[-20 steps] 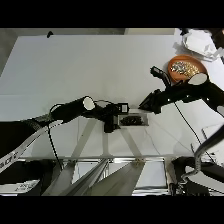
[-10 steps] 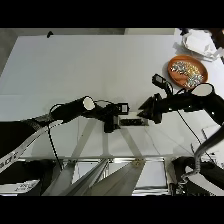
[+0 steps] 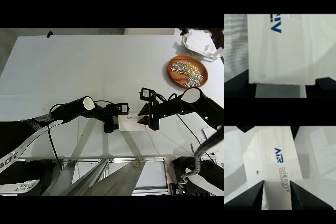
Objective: Fold the box and place the chain.
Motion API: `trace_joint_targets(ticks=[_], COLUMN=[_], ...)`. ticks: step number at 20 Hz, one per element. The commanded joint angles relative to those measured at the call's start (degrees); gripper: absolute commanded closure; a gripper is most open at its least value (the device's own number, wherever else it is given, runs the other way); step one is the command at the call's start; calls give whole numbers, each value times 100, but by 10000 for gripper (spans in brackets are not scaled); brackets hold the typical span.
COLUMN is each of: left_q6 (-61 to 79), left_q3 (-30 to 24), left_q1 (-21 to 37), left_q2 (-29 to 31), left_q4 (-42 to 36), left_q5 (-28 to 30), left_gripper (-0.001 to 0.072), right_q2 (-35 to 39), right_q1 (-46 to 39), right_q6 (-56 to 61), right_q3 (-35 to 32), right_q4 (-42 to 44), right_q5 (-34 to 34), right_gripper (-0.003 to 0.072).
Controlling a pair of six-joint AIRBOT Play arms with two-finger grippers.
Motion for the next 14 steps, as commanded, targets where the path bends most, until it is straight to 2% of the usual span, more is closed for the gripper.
trace_joint_targets(ticks=[1,7,9,14], left_q6=[2,2,2,2], left_q3=[2,2,2,2], left_q1=[2,2,2,2], left_q2=[4,4,4,4], left_q4=[2,2,2,2], left_q5=[0,2,2,0], left_gripper=[366,366,366,366], right_q2=[4,4,70,584], right_q1=[76,76,76,76], right_q6=[-9,15,15,11], right_q3=[-2,-2,-2,-4], right_q4=[-225,-247,-245,-323], right_q5=[-90,238,343,153], right_gripper=[324,317,282,289])
